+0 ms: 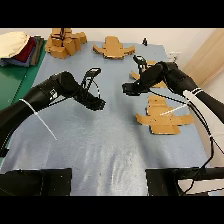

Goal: Fold the box.

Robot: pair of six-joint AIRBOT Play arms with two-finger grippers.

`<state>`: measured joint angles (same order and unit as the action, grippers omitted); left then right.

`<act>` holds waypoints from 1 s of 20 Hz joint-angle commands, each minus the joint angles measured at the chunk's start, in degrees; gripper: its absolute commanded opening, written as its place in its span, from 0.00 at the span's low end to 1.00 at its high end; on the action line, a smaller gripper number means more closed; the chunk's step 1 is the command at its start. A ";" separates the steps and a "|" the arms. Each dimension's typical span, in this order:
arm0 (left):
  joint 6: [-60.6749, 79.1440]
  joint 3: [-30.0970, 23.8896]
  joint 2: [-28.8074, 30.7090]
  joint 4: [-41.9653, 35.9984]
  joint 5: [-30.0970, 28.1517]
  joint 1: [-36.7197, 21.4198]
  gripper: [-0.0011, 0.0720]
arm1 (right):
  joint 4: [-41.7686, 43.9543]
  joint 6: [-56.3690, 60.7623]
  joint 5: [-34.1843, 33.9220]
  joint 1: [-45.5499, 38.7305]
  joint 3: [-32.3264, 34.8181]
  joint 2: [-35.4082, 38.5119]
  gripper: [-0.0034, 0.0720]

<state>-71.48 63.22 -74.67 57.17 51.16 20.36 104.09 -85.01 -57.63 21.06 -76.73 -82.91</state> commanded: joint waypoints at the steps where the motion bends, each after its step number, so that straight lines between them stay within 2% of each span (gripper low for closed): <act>1: 0.02 -0.09 -0.20 -0.15 -0.13 -0.02 0.03 | 0.11 0.13 -0.39 0.00 0.02 -0.22 0.05; 2: 0.04 -0.09 -0.39 -0.13 -0.11 -0.02 0.03 | 0.13 0.17 -0.87 0.00 0.07 -0.52 0.05; 3: 0.04 -0.09 -0.48 -0.15 -0.13 -0.02 0.03 | 0.09 0.81 -1.53 0.00 0.07 -0.70 0.11; 4: 0.04 -0.07 -0.48 -0.15 -0.13 -0.02 0.03 | 0.11 1.75 -1.75 0.00 0.00 -0.68 0.28; 5: 0.04 -0.09 -0.48 -0.15 -0.13 -0.02 0.03 | 0.13 2.16 -2.01 -0.02 -0.28 -0.46 0.41; 7: 0.04 -0.09 -0.48 -0.15 -0.11 -0.02 0.03 | -0.66 2.95 -4.52 -0.79 -2.51 0.39 0.43; 9: 0.04 -0.09 -0.48 -0.15 -0.13 -0.02 0.03 | -4.81 3.78 -10.08 -3.02 -6.54 1.81 0.44; 11: 0.04 -0.09 -0.48 -0.17 -0.11 -0.02 0.03 | -12.87 4.17 -18.34 -6.54 -10.54 2.71 0.48; 13: 0.04 -0.09 -0.46 -0.17 -0.11 -0.02 0.03 | -24.50 4.09 -27.67 -11.47 -11.69 2.73 0.65; 14: 0.04 -0.07 -0.46 -0.15 -0.11 -0.02 0.03 | -29.24 3.96 -30.21 -14.14 -11.06 2.60 0.65; 16: 0.04 -0.07 -0.46 -0.17 -0.15 -0.02 0.03 | -31.93 2.36 -31.15 -20.70 -8.17 2.56 0.65; 20: 0.04 -0.09 -0.46 -0.17 -0.24 -0.02 0.03 | -25.20 -3.96 -28.06 -35.52 0.42 2.49 0.65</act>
<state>-71.46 63.18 -75.13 56.99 51.00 20.36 77.97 -84.68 -84.99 -5.17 -80.86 -80.42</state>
